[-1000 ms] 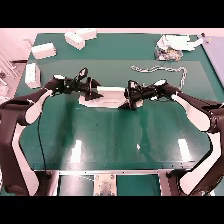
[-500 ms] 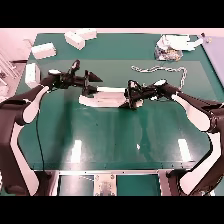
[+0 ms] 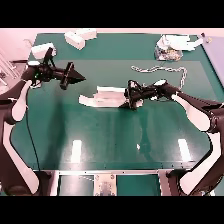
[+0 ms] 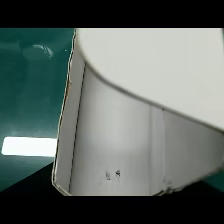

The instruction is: Fold the box and place the chain.

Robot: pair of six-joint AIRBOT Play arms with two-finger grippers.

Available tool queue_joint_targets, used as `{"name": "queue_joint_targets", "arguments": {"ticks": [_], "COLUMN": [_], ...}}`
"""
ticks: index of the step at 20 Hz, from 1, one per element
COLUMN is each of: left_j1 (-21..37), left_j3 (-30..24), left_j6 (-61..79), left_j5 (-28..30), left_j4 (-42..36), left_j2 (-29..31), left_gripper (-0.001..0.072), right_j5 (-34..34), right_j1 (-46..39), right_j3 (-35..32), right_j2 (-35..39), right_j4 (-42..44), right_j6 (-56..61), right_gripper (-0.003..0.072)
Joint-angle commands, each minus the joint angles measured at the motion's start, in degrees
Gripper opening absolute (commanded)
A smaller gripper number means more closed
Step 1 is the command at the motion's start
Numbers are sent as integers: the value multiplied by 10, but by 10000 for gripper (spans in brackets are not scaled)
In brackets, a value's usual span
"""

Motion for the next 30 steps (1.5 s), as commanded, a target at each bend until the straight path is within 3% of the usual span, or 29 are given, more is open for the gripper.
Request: {"name": "queue_joint_targets", "arguments": {"ticks": [1, 4, 8, 10, 13, 17, 24, 30], "left_j1": [-2, -17, -34, -47, -62, -81, -83, -83], "left_j3": [-11, -100, -282, -366, -440, -527, -532, -409], "left_j6": [-60, -57, -3, 59, 103, 197, 177, 128], "left_j5": [4, 97, 274, 332, 348, 416, 396, 387], "left_j4": [43, 63, 34, 26, 4, -105, -88, -82], "left_j2": [48, 144, 286, 339, 353, 353, 291, 208], "left_gripper": [12, 12, 12, 13, 13, 13, 14, 16], "right_j5": [0, 0, 0, 0, 0, 0, 0, 0], "right_j1": [0, 0, 0, 0, 0, 0, 0, 0], "right_j3": [0, 0, 0, 0, 0, 0, 0, 0], "right_j2": [0, 0, 0, 0, 0, 0, 0, 0], "right_j4": [0, 1, 2, 2, 2, 2, 2, 2], "right_j6": [0, 0, 0, 0, 0, 0, 0, 0], "right_gripper": [574, 574, 574, 574, 574, 574, 574, 573]}}
